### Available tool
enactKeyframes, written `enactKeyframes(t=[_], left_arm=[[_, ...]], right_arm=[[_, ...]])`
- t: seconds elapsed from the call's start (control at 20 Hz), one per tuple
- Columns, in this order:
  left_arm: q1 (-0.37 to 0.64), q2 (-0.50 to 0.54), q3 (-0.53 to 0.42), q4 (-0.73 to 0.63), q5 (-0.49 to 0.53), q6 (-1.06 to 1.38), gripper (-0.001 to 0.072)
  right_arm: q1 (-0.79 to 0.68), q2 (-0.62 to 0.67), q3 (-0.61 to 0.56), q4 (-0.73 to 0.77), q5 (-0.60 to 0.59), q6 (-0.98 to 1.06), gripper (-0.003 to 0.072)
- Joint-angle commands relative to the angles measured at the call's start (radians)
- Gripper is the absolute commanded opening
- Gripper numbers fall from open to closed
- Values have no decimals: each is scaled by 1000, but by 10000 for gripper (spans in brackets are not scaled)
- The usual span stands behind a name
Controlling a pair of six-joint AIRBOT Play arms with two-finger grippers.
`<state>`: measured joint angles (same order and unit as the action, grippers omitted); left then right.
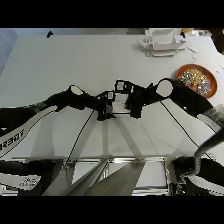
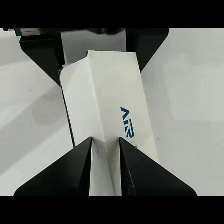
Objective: Fold the box and place the chain.
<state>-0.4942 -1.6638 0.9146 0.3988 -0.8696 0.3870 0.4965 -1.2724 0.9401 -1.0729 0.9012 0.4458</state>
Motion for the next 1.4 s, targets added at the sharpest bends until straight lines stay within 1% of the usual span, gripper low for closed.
enactKeyframes(t=[0.0,0.2,0.45,0.55,0.7,0.85,0.9,0.95,1.0,1.05,1.1,1.35], left_arm=[[0,1,0,2,-2,2,13],[0,1,0,2,-2,2,13],[0,1,0,2,-2,2,13],[0,1,0,2,-2,2,13],[0,1,0,2,-2,2,13],[0,1,0,2,-2,2,13],[0,1,0,2,-2,2,13],[0,1,0,2,-2,2,13],[0,1,0,2,-2,2,13],[0,1,0,2,-2,2,13],[0,1,0,2,-2,2,13],[0,1,0,2,-2,2,13]], right_arm=[[1,-3,-2,-3,-8,2,156],[1,-5,-29,-3,-64,21,157],[1,-5,-32,3,-106,28,157],[1,-5,-32,5,-90,28,158],[5,-5,-39,9,-32,27,162],[31,-5,-64,9,-27,24,163],[39,-5,-71,8,-27,24,174],[42,-5,-76,8,-25,24,210],[42,-5,-77,8,-22,25,224],[42,-3,-77,8,-22,25,303],[42,5,-76,8,-24,25,363],[38,64,-76,26,-30,24,365]])
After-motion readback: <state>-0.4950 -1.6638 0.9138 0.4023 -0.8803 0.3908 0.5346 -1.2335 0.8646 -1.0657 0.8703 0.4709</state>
